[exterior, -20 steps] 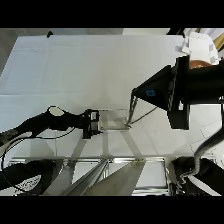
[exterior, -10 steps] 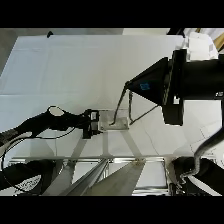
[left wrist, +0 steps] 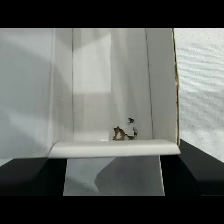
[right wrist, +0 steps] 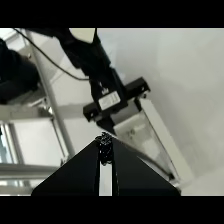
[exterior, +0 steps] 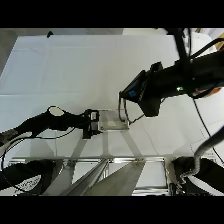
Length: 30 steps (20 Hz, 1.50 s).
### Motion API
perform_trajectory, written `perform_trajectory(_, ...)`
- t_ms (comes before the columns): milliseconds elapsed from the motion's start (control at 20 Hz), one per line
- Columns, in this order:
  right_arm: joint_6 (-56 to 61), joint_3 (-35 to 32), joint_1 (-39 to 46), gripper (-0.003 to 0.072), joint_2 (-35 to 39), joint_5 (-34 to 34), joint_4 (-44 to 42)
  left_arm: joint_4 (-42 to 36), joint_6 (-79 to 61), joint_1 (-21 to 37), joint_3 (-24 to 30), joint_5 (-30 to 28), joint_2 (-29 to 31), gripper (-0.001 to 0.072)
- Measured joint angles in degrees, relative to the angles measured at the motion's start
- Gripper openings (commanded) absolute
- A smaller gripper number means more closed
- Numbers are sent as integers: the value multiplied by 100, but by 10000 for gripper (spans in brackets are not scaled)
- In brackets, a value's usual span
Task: Fold the box and place the chain.
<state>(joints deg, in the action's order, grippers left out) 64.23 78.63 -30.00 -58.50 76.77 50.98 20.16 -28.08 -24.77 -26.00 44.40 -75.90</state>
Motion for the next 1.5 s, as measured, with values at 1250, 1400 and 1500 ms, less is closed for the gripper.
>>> perform_trajectory(1250,-313,-1775,-997,16,-1860,-1047,739,-2,0,0,0,0,0,255)
perform_trajectory(1400,-304,-1775,-999,50,-1945,-1054,756,-2,0,0,0,0,0,255)
perform_trajectory(1500,-302,-1775,-999,176,-1969,-1049,767,-2,0,0,0,0,0,255)
